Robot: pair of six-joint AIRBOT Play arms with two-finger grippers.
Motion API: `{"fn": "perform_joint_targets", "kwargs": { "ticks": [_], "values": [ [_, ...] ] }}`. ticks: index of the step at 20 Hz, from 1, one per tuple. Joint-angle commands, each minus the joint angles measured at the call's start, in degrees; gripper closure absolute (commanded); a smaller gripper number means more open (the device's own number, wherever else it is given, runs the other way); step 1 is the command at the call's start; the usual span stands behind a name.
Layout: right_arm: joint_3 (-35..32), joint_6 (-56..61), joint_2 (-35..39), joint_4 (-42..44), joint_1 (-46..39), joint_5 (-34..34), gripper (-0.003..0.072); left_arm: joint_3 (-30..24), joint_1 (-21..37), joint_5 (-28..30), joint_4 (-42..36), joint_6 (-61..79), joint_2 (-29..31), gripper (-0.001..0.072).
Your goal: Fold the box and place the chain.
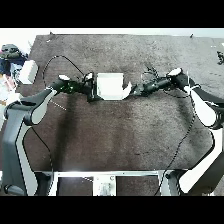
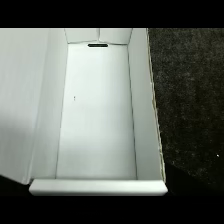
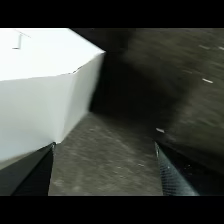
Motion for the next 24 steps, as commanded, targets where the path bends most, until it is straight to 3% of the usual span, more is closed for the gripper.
{"fn": "perform_joint_targets", "kwargs": {
  "ticks": [1,3,4,5,7,12,13,15,16,24],
  "values": [
    [0.3,-0.7,1.2,5.0,1.4,0.2,-0.0021,0.0,0.0,0.0,0.0,0.0,0.0,0.0535],
    [0.3,-0.7,2.2,5.9,2.2,-1.4,-0.0009,0.0,0.0,0.0,0.0,0.0,0.0,0.0535],
    [0.4,-0.7,2.6,5.7,3.0,-2.3,0.0193,0.0,0.0,0.0,0.0,0.0,0.0,0.0535],
    [0.9,-0.6,2.7,5.7,3.8,-2.8,0.0328,0.0,0.0,0.0,0.0,0.0,0.0,0.0535],
    [2.7,0.7,2.7,3.5,5.7,-3.6,0.0329,0.0,0.0,0.0,0.0,0.0,0.0,0.0535],
    [8.9,12.2,2.7,-14.3,10.4,-5.2,0.0328,0.0,0.0,0.0,0.0,0.0,0.0,0.0536],
    [9.7,13.6,2.7,-16.0,11.2,-5.2,0.0315,0.0,0.0,0.0,0.0,0.0,0.0,0.0535],
    [11.1,16.6,2.7,-20.6,12.7,-5.2,0.0204,0.0,0.0,0.0,0.0,0.0,0.0,0.0535],
    [11.5,17.5,2.7,-23.3,13.4,-5.4,0.0204,0.0,0.0,0.0,0.0,0.0,0.0,0.0535],
    [11.6,21.1,0.6,-25.9,16.9,-7.9,0.0206,0.0,0.0,0.0,0.0,0.0,0.0,0.0535]
  ]
}}
